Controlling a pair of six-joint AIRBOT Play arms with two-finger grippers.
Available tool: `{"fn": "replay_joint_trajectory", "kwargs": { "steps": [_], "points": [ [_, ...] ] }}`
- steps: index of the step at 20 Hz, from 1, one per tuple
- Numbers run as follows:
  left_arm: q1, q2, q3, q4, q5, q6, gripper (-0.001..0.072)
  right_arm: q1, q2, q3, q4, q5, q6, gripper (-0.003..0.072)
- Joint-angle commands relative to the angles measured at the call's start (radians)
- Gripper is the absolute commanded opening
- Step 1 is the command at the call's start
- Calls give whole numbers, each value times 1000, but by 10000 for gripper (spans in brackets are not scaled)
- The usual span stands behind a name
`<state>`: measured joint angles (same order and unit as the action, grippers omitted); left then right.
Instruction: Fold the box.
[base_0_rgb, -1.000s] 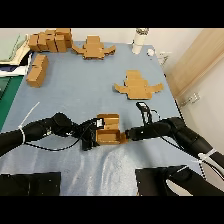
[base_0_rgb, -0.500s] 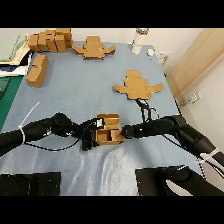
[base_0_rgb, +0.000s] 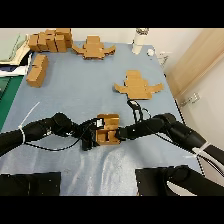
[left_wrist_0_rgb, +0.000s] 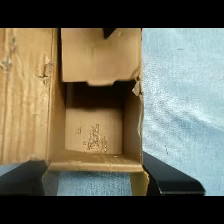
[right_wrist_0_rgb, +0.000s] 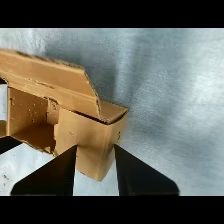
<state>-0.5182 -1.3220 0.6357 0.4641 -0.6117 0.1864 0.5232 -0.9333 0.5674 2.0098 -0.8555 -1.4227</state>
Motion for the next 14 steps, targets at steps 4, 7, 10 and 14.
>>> {"fn": "replay_joint_trajectory", "kwargs": {
  "steps": [4,7,10,14],
  "points": [
    [0,0,1,0,0,0,372,143,-153,171,-278,-145,380,374],
    [0,0,1,0,0,0,372,237,-227,263,-375,-231,547,374],
    [0,0,1,0,0,-1,372,308,-317,355,-446,-354,639,374],
    [0,0,1,0,0,0,372,326,-400,423,-497,-457,694,365]
  ]
}}
